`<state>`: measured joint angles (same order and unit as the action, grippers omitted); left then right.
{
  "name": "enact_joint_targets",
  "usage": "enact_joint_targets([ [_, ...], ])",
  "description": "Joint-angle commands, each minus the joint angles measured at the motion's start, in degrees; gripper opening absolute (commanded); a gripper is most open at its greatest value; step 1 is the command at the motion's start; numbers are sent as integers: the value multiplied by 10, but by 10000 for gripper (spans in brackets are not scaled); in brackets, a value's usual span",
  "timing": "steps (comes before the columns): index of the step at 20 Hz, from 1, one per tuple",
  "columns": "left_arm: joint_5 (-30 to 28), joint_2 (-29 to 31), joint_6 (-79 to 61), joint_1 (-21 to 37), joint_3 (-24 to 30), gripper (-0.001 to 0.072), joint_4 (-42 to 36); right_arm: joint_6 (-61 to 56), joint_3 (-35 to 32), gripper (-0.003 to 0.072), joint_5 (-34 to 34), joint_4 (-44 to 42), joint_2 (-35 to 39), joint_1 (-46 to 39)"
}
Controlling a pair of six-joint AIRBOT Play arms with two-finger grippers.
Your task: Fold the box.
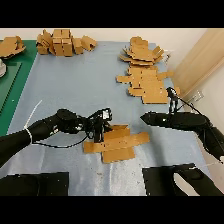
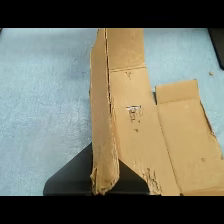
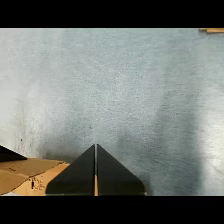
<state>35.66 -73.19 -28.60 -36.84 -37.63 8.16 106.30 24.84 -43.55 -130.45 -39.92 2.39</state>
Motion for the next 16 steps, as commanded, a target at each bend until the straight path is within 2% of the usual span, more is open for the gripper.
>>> enact_joint_targets([
  [1,0,1,-10,2,0,16,-10,0,0,23,0,4,0,0],
  [6,5,24,-91,2,-9,17,-98,0,-3,23,2,6,0,0],
  [16,51,25,-90,19,42,17,-96,-7,-3,23,6,7,0,0],
])
